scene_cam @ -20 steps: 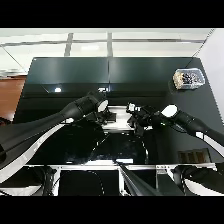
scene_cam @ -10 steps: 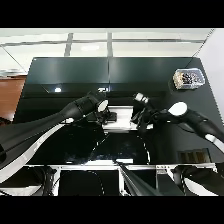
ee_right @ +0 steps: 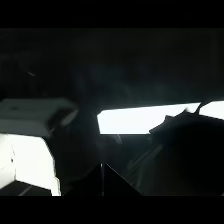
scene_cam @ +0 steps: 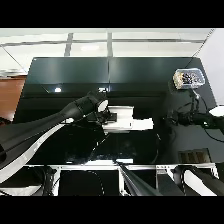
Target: Fold the box and place the chain.
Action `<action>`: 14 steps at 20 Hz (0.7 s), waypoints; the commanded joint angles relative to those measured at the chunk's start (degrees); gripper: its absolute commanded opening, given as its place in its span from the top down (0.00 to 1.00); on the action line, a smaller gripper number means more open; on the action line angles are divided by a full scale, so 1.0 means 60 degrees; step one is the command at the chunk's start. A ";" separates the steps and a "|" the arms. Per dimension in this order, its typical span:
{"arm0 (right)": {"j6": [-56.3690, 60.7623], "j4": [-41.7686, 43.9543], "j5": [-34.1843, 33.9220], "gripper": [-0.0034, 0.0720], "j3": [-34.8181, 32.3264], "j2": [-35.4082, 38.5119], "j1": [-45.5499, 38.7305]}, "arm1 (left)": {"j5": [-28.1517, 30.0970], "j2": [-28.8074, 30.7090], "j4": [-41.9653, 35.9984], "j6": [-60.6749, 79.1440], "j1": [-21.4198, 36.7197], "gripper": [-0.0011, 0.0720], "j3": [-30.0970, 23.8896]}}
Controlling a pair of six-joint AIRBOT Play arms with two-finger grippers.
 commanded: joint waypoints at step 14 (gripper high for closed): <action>-0.2750 0.3082 0.1537 0.18 0.0820 -0.2240 0.2499 | 0.0026 0.0000 0.0011 -0.0004 0.0007 0.95 0.0007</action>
